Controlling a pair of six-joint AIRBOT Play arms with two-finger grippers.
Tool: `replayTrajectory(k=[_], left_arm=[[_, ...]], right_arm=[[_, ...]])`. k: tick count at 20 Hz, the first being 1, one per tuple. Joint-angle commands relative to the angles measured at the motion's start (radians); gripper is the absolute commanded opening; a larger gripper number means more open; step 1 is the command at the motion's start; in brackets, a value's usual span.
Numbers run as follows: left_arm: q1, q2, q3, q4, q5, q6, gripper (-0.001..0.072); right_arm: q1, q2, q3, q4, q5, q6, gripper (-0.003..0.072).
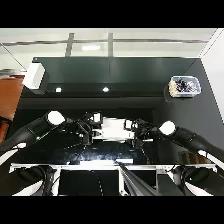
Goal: Fold the box and place the chain.
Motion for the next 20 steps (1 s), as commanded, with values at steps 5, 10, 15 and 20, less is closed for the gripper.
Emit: replayTrajectory(k=[5,10,15,20], left_arm=[[-0.063,-0.037,0.0,-0.053,0.064,0.003,0.0146],[-0.063,-0.05,0.0,-0.047,0.064,0.003,0.0146],[-0.063,-0.05,0.0,-0.047,0.063,0.003,0.0191],[-0.063,-0.05,0.0,-0.047,0.063,0.003,0.0313]], right_arm=[[0.001,0.0,0.0,0.001,0.0,0.0,0.0411],[0.001,0.0,0.0,0.001,0.0,0.0,0.0411],[0.001,0.0,0.0,0.001,0.0,0.0,0.0411],[0.001,0.0,0.0,0.001,0.0,0.0,0.0411]])
